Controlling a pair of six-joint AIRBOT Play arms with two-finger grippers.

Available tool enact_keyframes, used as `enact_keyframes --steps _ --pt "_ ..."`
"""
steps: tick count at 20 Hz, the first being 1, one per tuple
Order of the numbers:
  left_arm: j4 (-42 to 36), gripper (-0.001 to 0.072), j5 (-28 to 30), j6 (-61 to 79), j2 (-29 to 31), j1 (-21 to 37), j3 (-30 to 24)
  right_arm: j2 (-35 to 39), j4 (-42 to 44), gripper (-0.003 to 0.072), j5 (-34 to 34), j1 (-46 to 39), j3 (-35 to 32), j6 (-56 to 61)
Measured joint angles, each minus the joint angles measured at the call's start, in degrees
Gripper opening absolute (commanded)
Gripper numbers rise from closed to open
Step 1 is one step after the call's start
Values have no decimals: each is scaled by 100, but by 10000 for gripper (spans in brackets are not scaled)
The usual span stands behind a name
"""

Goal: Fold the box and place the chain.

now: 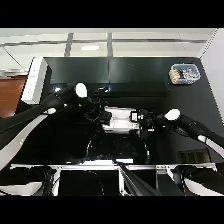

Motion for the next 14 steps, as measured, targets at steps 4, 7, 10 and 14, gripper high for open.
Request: enact_keyframes --steps 4,7,10,14 --pt "640 350 240 -503 0 -310 7 0 2 58 0 0 2 2" --pt "1147 350 308 -940 -2 -612 52 0 0 58 0 2 0 0" --pt "1687 350 321 -1360 -39 -966 203 0 0 58 2 0 0 0" --pt "2450 350 -22 -2133 -280 -1355 575 0 0 58 2 0 0 0"
